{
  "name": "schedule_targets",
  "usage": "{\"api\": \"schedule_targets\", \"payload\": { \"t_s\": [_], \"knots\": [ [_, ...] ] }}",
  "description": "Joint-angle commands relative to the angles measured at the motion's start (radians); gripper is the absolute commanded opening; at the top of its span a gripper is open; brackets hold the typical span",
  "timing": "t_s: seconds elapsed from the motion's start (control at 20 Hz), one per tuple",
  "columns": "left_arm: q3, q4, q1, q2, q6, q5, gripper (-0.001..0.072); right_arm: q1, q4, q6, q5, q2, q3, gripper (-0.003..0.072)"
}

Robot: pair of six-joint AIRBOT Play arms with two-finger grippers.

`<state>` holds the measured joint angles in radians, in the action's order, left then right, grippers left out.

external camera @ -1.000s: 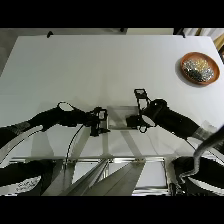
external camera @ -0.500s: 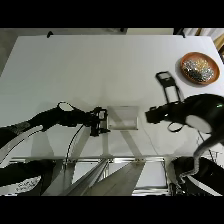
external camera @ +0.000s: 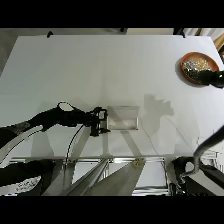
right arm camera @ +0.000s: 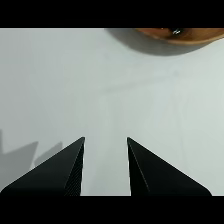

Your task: Fold the box and place the chain.

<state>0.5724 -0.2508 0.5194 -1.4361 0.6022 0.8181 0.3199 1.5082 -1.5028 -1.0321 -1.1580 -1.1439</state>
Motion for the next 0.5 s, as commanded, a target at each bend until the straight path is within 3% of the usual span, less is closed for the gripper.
{"api": "schedule_targets", "payload": {
  "t_s": [0.0, 0.25, 0.45],
  "knots": [
    [0.0, 0.0, 0.0, 0.0, 0.0, 0.001, 0.0212, 0.156, -0.069, 0.124, -0.061, -0.29, -0.286, 0.0268],
    [0.0, 0.0, 0.0, 0.0, 0.0, 0.001, 0.0212, 0.155, -0.06, 0.093, -0.085, -0.592, -0.613, 0.0254],
    [0.0, 0.0, 0.0, 0.0, 0.0, 0.001, 0.0212, 0.155, -0.044, 0.09, -0.111, -0.725, -0.67, 0.0252]
  ]
}}
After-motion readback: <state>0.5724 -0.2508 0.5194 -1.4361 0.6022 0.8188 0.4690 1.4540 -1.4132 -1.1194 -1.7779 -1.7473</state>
